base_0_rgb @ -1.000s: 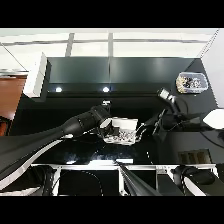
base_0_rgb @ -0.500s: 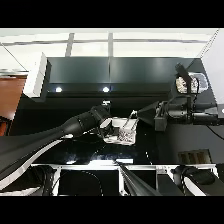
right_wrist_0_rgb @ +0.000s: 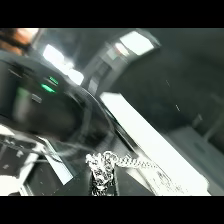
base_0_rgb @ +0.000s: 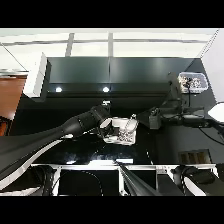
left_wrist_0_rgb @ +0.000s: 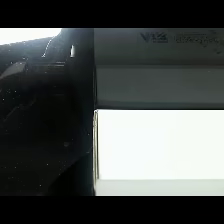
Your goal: Fold the box and place the chain.
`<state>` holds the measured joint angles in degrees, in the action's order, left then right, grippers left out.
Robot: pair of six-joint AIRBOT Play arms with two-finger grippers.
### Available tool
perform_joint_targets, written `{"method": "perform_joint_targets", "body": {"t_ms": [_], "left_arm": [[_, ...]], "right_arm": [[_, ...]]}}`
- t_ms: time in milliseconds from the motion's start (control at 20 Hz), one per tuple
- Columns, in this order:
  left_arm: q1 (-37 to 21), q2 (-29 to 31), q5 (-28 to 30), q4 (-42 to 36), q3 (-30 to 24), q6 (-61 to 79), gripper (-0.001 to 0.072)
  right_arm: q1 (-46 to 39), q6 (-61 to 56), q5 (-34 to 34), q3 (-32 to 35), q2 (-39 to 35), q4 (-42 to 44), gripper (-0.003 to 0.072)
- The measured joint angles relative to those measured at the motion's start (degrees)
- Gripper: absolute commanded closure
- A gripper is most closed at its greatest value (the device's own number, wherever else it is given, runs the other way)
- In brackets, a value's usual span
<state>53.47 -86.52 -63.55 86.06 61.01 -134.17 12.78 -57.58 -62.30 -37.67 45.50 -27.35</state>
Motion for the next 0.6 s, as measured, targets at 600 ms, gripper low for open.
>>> {"method": "perform_joint_targets", "body": {"t_ms": [600], "left_arm": [[0.00,0.00,0.02,0.02,0.00,0.00,0.0679]], "right_arm": [[-1.03,-1.90,4.31,4.17,0.02,-10.21,0.0422]]}}
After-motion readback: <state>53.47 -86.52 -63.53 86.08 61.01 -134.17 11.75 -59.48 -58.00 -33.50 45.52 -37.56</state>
